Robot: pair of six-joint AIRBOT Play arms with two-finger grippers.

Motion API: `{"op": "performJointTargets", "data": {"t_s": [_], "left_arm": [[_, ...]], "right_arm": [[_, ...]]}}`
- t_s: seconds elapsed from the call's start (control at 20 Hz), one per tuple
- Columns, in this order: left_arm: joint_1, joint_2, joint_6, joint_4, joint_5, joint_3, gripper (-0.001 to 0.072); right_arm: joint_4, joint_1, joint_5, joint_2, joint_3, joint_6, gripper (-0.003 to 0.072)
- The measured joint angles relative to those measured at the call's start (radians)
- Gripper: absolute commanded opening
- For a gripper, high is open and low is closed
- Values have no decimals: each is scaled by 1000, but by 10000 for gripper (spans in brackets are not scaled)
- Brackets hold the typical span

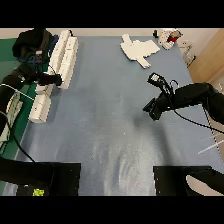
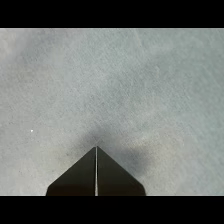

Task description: Fold the box.

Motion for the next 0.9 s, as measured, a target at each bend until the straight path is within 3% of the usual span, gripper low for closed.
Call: {"op": "performJointTargets", "data": {"t_s": [0.05,0.1,0.15,0.2,0.4,0.55,0.7,0.9], "left_arm": [[5,42,0,0,-26,0,681],[5,81,0,0,-56,0,481],[5,124,-4,-2,-94,0,131],[1,161,-13,-2,-141,0,13],[-42,285,-70,-5,-378,-12,8],[-124,393,-127,-4,-472,-101,8],[-235,522,-206,-2,-486,-266,12],[-401,629,-300,-1,-421,-481,14]], "right_arm": [[0,0,0,0,0,0,6],[0,0,0,0,0,0,6],[0,0,0,0,0,0,6],[0,0,0,0,0,0,6],[0,0,0,0,0,0,5],[0,0,0,0,0,0,6],[0,0,0,0,0,0,6],[0,0,0,0,0,0,5]]}}
